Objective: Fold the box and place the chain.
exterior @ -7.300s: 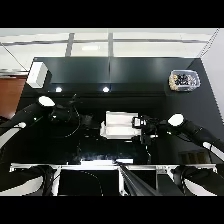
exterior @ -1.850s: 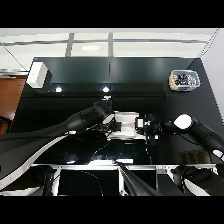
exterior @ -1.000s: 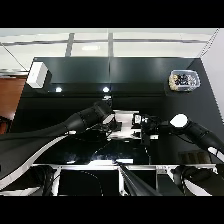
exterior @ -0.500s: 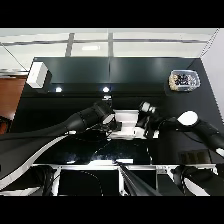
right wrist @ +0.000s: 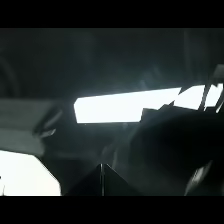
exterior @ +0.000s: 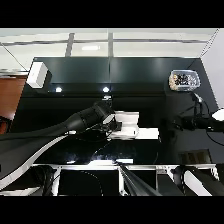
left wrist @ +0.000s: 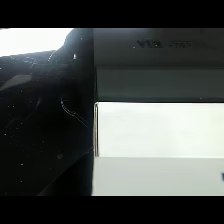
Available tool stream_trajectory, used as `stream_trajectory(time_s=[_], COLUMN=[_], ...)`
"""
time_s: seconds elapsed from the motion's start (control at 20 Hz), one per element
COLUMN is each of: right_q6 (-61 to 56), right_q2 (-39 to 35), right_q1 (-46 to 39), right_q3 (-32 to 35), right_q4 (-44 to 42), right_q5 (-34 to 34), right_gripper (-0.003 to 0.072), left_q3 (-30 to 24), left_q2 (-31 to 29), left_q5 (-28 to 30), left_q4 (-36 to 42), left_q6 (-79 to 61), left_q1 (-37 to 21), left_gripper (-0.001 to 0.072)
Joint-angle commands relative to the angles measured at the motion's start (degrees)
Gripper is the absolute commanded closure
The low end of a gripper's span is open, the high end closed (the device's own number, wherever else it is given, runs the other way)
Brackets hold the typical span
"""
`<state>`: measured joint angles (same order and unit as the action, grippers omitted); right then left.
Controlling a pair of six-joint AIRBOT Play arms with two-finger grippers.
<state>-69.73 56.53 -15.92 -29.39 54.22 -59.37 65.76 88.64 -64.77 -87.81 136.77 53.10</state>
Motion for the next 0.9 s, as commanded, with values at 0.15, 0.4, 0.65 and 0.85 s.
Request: stream_trajectory(time_s=[0.15,0.4,0.65,0.85], right_q6=[4.61,10.51,14.32,17.09], right_q2=[9.94,15.28,15.54,15.52], right_q1=[-2.64,5.95,11.58,11.74], right_q3=[0.61,0.61,0.48,-1.42], right_q4=[-5.55,-13.86,-24.28,-24.37], right_q5=[-12.66,-11.82,-7.08,-13.35], right_gripper=[0.0676,0.0676,0.0676,0.0246], left_q3=[-0.02,-0.02,-0.02,-0.02], left_q2=[0.02,0.02,0.02,0.02], left_q5=[-0.39,-0.42,-0.37,-0.37], left_q4=[0.04,0.0,0.0,0.0], left_q6=[0.0,0.0,0.0,0.0], left_q1=[-0.02,-0.02,-0.02,-0.02], left_gripper=[0.0686,0.0686,0.0686,0.0686])
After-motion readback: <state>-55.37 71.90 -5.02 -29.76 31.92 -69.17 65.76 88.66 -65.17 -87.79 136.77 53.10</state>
